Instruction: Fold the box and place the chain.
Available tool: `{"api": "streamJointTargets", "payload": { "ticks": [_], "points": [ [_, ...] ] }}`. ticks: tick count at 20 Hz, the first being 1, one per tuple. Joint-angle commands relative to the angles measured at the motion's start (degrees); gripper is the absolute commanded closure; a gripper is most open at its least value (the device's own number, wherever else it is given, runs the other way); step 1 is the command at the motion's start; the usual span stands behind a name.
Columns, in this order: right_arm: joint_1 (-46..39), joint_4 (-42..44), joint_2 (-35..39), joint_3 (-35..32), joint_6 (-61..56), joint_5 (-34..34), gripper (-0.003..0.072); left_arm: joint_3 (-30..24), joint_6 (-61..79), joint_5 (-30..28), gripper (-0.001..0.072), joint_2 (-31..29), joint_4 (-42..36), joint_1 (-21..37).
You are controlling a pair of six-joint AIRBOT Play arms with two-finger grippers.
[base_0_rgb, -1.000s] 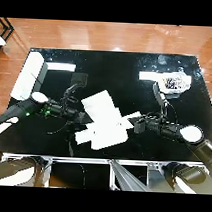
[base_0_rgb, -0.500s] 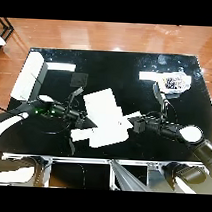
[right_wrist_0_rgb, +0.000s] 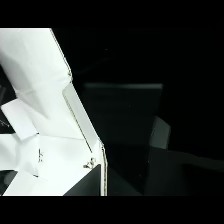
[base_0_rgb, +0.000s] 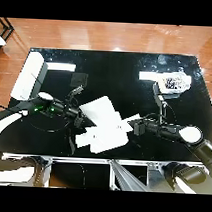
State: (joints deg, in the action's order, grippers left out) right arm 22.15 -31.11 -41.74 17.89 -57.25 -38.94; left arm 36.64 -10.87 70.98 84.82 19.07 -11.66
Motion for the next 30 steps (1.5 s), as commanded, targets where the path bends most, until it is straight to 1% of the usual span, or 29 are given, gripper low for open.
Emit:
{"api": "streamJointTargets", "payload": {
  "ticks": [1,4,9,11,13,17,18,19,23,25,30],
  "points": [
    [0.0,-1.1,0.0,0.0,-0.9,-0.7,0.0666,0.2,0.2,0.3,0.0091,0.6,0.4,0.1],
    [0.0,-0.9,0.0,0.0,-1.1,-0.4,0.0666,0.2,0.2,2.6,0.0091,1.7,0.8,-0.7],
    [0.0,-0.8,0.0,0.0,-1.9,1.7,0.0666,0.2,-0.3,2.1,0.0091,2.0,2.6,-1.0],
    [0.0,-0.7,0.0,0.0,-1.9,1.8,0.0666,0.2,-1.6,2.1,0.0092,2.0,3.6,-1.2],
    [0.0,-0.7,0.0,0.0,-1.9,1.8,0.0666,0.2,-1.8,2.1,0.011,2.0,3.6,-1.2],
    [0.0,-0.5,0.0,0.0,-2.1,1.9,0.0666,0.2,-2.6,2.1,0.0111,2.0,3.7,-1.2],
    [0.1,-0.5,0.0,0.0,-2.2,1.9,0.0666,0.2,-2.8,2.1,0.0124,2.0,3.5,-1.2],
    [0.0,-0.5,0.0,0.0,-2.3,1.9,0.0666,0.2,-3.1,2.2,0.0193,2.0,3.4,-1.1],
    [0.1,-0.5,0.0,0.0,-2.5,2.0,0.0666,-0.6,-5.5,0.8,0.0184,2.0,3.5,-1.0],
    [0.1,-0.5,0.0,0.0,-2.6,2.0,0.0666,-1.3,-5.5,-0.7,0.0184,2.0,1.2,-1.5],
    [0.1,-0.5,0.0,0.0,-2.6,2.1,0.0666,-1.3,-5.4,-0.9,0.0188,2.0,1.0,-3.1]
  ]
}}
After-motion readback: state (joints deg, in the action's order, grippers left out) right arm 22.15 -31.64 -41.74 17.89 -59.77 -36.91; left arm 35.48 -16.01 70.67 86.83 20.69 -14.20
